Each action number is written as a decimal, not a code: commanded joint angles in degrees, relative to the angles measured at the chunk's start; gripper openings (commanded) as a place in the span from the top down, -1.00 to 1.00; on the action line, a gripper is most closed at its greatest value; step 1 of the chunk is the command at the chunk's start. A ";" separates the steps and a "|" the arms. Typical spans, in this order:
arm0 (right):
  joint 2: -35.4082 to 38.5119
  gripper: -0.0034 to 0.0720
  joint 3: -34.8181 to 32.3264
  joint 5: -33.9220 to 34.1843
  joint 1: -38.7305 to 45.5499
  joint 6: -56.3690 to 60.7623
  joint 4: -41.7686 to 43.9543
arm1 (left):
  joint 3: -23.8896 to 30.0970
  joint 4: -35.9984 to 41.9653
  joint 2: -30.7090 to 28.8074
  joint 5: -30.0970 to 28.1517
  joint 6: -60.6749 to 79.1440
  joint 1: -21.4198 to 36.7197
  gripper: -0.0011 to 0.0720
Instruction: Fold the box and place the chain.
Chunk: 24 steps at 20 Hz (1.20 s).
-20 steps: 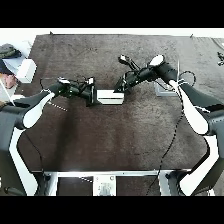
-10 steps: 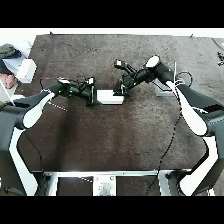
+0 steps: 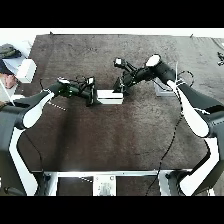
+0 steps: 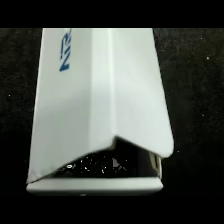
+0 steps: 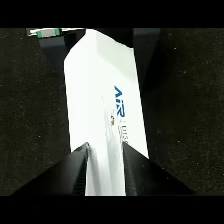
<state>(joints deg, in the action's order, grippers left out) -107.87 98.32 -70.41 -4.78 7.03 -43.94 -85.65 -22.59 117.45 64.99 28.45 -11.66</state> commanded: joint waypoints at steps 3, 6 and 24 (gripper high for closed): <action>0.37 0.58 0.04 -0.33 -0.70 0.07 -4.52 | 0.00 -0.04 0.02 0.11 0.07 0.00 0.19; 0.37 0.58 0.02 -0.79 -1.42 0.09 -5.14 | 0.00 -0.04 0.00 0.11 0.07 0.00 0.19; -0.70 0.58 -0.48 -3.28 -4.13 2.21 -8.57 | 0.00 -0.04 0.00 0.11 0.07 0.00 0.19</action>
<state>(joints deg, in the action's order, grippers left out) -108.25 98.08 -72.38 -8.80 8.75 -52.49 -85.65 -22.72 117.45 65.23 28.58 -11.64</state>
